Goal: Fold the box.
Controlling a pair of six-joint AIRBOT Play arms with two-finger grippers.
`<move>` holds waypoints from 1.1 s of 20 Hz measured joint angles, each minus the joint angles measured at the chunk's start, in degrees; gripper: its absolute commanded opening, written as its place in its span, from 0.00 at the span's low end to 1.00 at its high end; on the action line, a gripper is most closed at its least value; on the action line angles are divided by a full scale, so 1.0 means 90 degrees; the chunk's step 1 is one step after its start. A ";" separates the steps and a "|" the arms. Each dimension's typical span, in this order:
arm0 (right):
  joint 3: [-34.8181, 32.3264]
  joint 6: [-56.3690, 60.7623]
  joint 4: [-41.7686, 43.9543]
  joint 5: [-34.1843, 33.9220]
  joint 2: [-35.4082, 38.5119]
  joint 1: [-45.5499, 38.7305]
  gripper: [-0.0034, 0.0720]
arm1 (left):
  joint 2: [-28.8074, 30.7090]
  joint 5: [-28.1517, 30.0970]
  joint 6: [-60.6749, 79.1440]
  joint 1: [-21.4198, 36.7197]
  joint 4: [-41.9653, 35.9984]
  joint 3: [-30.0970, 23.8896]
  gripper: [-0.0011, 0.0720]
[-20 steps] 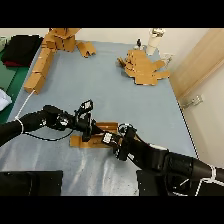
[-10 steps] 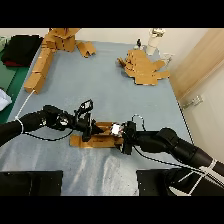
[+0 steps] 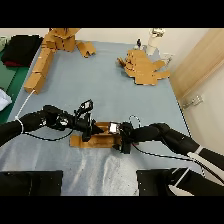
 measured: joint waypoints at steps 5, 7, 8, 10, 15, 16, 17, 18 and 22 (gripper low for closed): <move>0.0056 -0.0267 0.0189 -0.0126 -0.0335 -0.0034 0.99 | 0.0000 -0.0002 0.0002 0.0000 0.0002 0.0000 0.03; 0.0066 -0.0277 0.0170 -0.0151 -0.0352 -0.0034 0.99 | 0.0000 0.0000 0.0000 0.0000 0.0002 0.0000 0.03; 0.0068 -0.0277 0.0151 -0.0175 -0.0352 -0.0034 0.99 | 0.0000 0.0000 0.0000 0.0000 0.0002 0.0000 0.03; 0.0068 -0.0279 0.0129 -0.0192 -0.0352 -0.0034 0.99 | 0.0000 0.0000 0.0002 0.0000 0.0000 0.0000 0.03; 0.0068 -0.0274 0.0112 -0.0087 -0.0440 -0.0034 0.97 | 0.0000 0.0002 0.0000 0.0000 -0.0002 0.0000 0.03; 0.0068 -0.0277 0.0136 -0.0044 -0.0486 -0.0034 0.97 | 0.0000 0.0002 0.0002 0.0000 -0.0002 0.0000 0.03; 0.0068 -0.0274 0.0148 0.0000 -0.0525 -0.0034 0.97 | 0.0000 0.0002 0.0002 0.0000 0.0000 0.0000 0.03; 0.0068 -0.0257 0.0177 0.0039 -0.0556 -0.0034 0.93 | 0.0000 0.0000 0.0000 0.0000 0.0000 0.0000 0.03; 0.0070 -0.0158 0.0228 0.0080 -0.0612 -0.0034 0.86 | 0.0000 0.0000 0.0002 0.0000 0.0000 0.0000 0.03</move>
